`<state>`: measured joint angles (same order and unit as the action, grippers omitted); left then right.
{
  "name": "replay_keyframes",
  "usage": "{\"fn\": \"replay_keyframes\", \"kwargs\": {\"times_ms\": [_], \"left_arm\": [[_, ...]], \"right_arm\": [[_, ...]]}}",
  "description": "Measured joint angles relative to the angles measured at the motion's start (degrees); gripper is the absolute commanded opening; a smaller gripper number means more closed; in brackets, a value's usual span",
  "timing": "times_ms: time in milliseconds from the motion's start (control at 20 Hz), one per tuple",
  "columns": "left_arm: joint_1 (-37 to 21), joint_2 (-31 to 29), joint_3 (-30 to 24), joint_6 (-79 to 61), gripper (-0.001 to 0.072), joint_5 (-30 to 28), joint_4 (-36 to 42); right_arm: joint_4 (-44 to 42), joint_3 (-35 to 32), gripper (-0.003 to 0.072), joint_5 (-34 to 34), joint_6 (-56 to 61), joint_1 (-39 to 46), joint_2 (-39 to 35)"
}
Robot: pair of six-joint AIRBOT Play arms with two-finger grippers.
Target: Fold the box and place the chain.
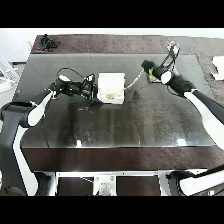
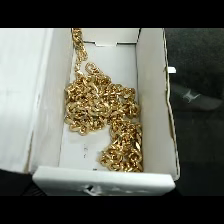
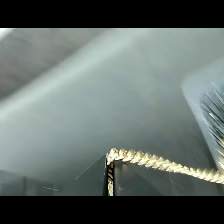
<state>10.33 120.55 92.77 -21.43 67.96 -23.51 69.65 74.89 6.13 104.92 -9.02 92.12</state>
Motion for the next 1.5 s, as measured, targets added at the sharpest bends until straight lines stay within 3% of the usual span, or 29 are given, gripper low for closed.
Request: {"fn": "replay_keyframes", "kwargs": {"times_ms": [250, 450, 900, 1500], "left_arm": [[0.0, 0.0, 0.0, 0.0, 0.0640, 0.0, 0.0], [0.0, 0.0, 0.0, 0.0, 0.0640, 0.0, 0.0], [0.0, 0.0, 0.0, 0.0, 0.0639, 0.0, 0.0], [0.0, 0.0, 0.0, 0.0, 0.0640, 0.0, 0.0]], "right_arm": [[0.9, 3.5, 0.0002, -0.2, -10.3, -6.9, -15.0], [4.3, 9.3, 0.0002, 0.9, -16.0, -14.1, -20.7], [13.3, 13.9, 0.0002, 7.0, -17.9, -26.4, -22.3], [14.4, 3.8, 0.0002, 10.6, -7.3, -27.6, -18.9]]}}
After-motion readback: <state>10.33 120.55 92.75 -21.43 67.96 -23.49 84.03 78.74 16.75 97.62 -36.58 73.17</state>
